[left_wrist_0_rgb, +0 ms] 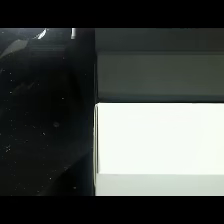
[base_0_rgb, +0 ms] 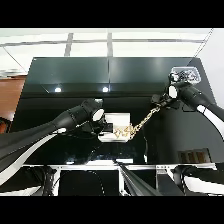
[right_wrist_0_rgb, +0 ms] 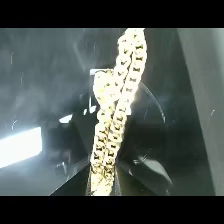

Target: Fold the box and place the chain.

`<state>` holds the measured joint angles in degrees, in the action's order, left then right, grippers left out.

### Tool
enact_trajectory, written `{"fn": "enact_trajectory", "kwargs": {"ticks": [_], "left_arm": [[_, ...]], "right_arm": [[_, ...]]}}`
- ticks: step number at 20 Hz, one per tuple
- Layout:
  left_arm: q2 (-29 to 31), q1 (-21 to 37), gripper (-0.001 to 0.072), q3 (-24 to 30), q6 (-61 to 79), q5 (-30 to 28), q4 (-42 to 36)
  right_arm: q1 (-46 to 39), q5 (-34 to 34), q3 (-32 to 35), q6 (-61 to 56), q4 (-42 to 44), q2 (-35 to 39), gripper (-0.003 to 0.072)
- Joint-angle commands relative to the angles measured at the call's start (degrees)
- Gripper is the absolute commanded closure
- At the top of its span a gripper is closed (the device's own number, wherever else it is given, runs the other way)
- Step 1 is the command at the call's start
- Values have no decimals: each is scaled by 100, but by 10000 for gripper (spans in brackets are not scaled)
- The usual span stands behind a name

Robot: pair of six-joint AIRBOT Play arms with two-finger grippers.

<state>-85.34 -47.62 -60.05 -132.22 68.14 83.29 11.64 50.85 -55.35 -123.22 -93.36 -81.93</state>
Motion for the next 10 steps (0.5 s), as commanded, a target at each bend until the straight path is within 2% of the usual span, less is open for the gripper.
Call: {"fn": "enact_trajectory", "kwargs": {"ticks": [1, 6, 10], "left_arm": [[-2, 4, 678, 0, 0, 0, 0], [-2, 4, 678, 0, 0, -2, 0], [-2, 4, 678, 0, 2, -2, 0]], "right_arm": [[2, 46, -11, 1132, 264, 535, 675], [2, 721, -13, 2321, 1058, 2201, 675], [2, 1572, -227, 3189, 2328, 3226, 675]]}}
